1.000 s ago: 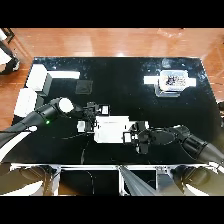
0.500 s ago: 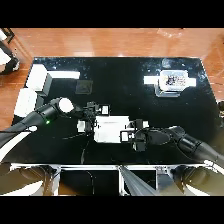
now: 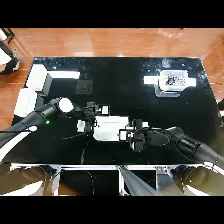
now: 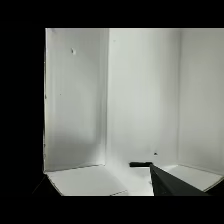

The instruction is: Fold the box and place the chain.

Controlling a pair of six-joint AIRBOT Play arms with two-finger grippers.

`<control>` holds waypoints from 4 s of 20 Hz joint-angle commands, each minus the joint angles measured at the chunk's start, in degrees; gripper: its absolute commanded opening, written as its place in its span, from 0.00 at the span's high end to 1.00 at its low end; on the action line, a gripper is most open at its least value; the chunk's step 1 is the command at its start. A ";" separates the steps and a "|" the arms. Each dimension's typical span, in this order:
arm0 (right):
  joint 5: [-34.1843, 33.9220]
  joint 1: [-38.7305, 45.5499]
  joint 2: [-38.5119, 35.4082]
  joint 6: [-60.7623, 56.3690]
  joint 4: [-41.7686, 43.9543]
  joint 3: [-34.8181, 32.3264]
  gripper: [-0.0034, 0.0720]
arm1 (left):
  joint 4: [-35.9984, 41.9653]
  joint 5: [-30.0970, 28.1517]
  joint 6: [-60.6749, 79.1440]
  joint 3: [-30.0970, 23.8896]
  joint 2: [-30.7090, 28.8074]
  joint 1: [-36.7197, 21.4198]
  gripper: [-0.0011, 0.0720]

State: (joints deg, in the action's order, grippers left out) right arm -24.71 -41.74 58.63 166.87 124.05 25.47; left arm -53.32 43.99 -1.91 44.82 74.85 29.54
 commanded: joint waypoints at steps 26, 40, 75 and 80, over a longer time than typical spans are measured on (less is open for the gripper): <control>-1.36 5.18 -5.40 -7.58 0.76 0.70 0.06 | 0.44 7.04 -2.82 0.09 0.02 0.04 0.96; -0.37 5.07 -5.44 -6.34 0.76 1.55 0.06 | 0.46 5.75 -3.06 0.50 0.02 0.00 0.96; -11.15 10.56 1.25 4.26 12.96 5.22 0.06 | 0.00 4.59 -3.04 0.50 0.09 0.00 0.96; -9.46 9.11 2.38 4.26 12.85 5.22 0.23 | 0.00 4.44 -3.04 0.50 0.09 0.00 0.96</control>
State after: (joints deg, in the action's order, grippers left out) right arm -34.68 -32.25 60.29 171.11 136.88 30.65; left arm -53.32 48.64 -4.93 45.28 74.91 29.58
